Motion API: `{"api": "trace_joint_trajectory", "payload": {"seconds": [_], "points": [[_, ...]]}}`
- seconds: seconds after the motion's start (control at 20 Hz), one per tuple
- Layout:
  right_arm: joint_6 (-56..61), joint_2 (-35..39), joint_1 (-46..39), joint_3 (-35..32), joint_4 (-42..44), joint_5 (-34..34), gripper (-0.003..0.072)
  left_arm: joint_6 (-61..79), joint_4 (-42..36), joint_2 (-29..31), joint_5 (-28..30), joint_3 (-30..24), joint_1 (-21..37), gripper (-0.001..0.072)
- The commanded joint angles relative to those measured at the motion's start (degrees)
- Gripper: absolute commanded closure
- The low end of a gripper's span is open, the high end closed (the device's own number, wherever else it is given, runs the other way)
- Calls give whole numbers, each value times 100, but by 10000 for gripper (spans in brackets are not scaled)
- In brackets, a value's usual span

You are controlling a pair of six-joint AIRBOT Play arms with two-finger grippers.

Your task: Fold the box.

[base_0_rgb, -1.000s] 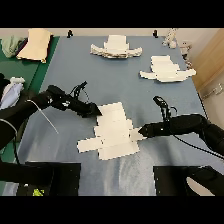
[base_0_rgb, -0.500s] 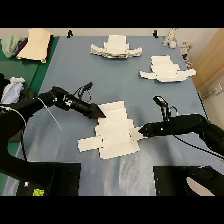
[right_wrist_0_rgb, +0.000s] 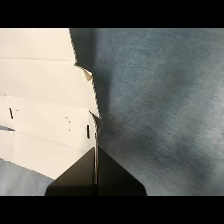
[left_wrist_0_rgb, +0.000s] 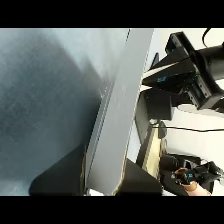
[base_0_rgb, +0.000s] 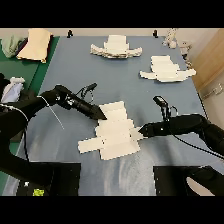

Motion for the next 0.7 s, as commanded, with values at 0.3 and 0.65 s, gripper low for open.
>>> {"api": "trace_joint_trajectory", "payload": {"seconds": [0.3, 0.65], "points": [[-7, 4, 2, 42, -1071, 216, 259, 332, -170, -4, -81, 85, -22, 696], [3383, -79, -61, 433, -5558, 459, 254, 2667, -219, 310, 109, 199, -201, 700]]}}
